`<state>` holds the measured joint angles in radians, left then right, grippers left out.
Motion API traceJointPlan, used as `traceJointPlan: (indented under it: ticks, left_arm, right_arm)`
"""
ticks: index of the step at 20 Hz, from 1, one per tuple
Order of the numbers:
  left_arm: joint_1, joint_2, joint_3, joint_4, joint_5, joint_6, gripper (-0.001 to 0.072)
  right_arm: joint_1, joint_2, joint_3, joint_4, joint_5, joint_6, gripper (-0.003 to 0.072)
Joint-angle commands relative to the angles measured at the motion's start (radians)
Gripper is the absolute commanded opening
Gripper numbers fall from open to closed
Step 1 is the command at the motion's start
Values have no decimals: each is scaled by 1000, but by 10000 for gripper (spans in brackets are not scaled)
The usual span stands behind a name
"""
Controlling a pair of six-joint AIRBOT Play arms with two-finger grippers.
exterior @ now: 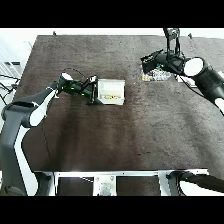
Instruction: Fold the box and place the chain.
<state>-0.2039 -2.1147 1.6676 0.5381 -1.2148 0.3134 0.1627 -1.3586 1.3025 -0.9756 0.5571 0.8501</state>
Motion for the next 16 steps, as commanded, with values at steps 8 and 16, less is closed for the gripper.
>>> traceJointPlan:
  ticks: [8, 16]
  left_arm:
    - [0, 0, 0, 0, 0, 0, 423]
    - [0, 0, 0, 0, 0, 0, 423]
  right_arm:
    - [-28, -347, 174, 314, 346, -447, 179]
    - [39, -367, 197, 311, 504, -470, 208]
